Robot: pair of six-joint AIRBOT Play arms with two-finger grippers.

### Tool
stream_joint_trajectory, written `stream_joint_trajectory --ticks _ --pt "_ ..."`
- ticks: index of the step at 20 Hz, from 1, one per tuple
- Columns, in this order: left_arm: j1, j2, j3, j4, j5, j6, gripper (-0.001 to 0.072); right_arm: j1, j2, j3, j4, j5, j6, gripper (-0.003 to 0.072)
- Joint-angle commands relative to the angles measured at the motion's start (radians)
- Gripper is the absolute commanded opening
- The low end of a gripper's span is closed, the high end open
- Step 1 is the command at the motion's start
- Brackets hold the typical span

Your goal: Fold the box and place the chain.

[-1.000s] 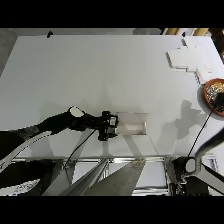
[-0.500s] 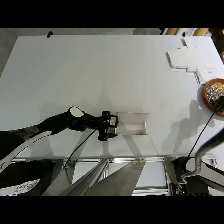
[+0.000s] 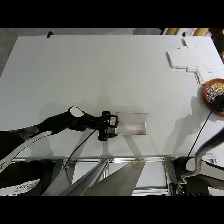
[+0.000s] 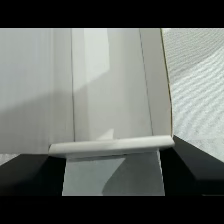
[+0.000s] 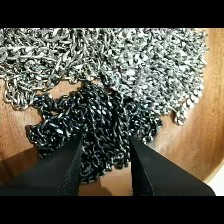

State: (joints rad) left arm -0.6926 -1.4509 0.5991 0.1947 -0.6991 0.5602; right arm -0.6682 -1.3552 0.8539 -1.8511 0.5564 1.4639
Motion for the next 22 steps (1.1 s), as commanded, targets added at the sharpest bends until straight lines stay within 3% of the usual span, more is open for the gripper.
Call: stream_joint_trajectory --ticks 1,5,13,15,22 --pt "0.0 0.0 0.0 0.0 0.0 0.0 0.0372 -0.001 -0.032 0.0 0.001 -0.05 -0.007 0.0291" --pt "0.0 0.0 0.0 0.0 0.0 0.0 0.0372 -0.001 -0.032 0.0 0.01 -0.088 -0.007 0.022" --pt "0.0 0.0 0.0 0.0 0.0 0.0 0.0372 -0.001 -0.059 0.0 0.031 -0.086 -0.006 0.0214" --pt "0.0 0.0 0.0 0.0 0.0 0.0 0.0372 -0.001 -0.06 0.0 0.031 -0.085 -0.006 0.0104" --pt "0.0 0.0 0.0 0.0 0.0 0.0 0.0372 -0.001 -0.061 0.0 0.031 -0.098 -0.006 0.0079"
